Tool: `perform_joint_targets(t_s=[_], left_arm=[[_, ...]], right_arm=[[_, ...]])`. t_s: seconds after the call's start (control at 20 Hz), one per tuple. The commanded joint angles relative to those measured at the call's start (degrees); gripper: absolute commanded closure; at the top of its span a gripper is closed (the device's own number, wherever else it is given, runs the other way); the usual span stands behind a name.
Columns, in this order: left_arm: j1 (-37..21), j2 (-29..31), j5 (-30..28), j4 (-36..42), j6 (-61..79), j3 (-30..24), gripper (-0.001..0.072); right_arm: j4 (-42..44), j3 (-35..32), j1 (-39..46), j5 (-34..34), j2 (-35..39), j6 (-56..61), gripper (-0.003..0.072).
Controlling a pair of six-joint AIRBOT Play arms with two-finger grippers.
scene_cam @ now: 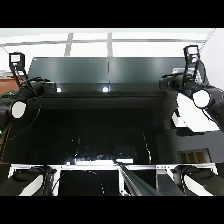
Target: Fold the box and place the chain.
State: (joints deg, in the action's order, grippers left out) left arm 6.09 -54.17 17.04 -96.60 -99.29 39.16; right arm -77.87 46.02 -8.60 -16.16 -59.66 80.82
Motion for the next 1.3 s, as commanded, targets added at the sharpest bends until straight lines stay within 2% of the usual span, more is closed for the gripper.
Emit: perform_joint_targets(t_s=[0.0,0.05,0.15,0.25,0.4,0.45,0.6,0.7,0.9,1.0,1.2,1.25], left_arm=[[0.02,-3.48,-6.05,0.04,-0.09,0.00,0.0369],[0.02,-4.46,-5.90,0.20,-0.33,0.00,0.0010],[-0.11,-4.98,-3.13,0.22,-0.33,0.20,0.0000],[-0.09,-4.79,4.81,0.28,-0.35,1.44,0.0000],[-0.07,-4.79,17.40,4.44,-0.24,2.89,0.0000],[0.39,-4.81,18.93,5.03,1.38,2.86,0.0000],[2.45,-4.79,19.63,5.90,4.55,2.93,0.0000],[3.45,-4.85,19.63,9.44,4.52,2.93,0.0000],[5.62,-4.96,17.64,10.08,4.59,2.93,0.0000],[5.88,-4.98,16.72,10.47,4.57,2.93,0.0000],[5.86,-5.03,16.33,10.75,4.57,2.93,0.0000],[5.86,-5.11,16.37,10.75,4.57,2.91,0.0000]], right_arm=[[0.02,0.11,0.63,8.94,-0.85,1.53,-0.0031],[0.02,0.44,2.12,7.08,-1.29,2.05,-0.0031],[-0.31,3.06,9.29,-0.11,-2.75,5.55,-0.0030],[-0.28,8.79,21.57,-9.03,-4.96,8.37,-0.0028],[0.07,17.90,41.03,-18.82,-9.86,9.22,-0.0028],[2.23,20.74,46.40,-23.04,-11.56,8.85,-0.0028],[3.72,24.52,55.39,-27.58,-15.89,0.26,-0.0026],[3.85,28.09,59.23,-34.95,-21.31,-2.40,-0.0027],[-0.09,34.99,60.48,-56.59,-34.12,-15.47,-0.0027],[0.44,34.97,59.23,-58.84,-36.63,-22.03,-0.0027],[-1.79,34.99,56.46,-56.50,-37.57,-26.67,-0.0026],[-2.91,34.97,56.08,-56.11,-37.77,-26.84,0.0073]])
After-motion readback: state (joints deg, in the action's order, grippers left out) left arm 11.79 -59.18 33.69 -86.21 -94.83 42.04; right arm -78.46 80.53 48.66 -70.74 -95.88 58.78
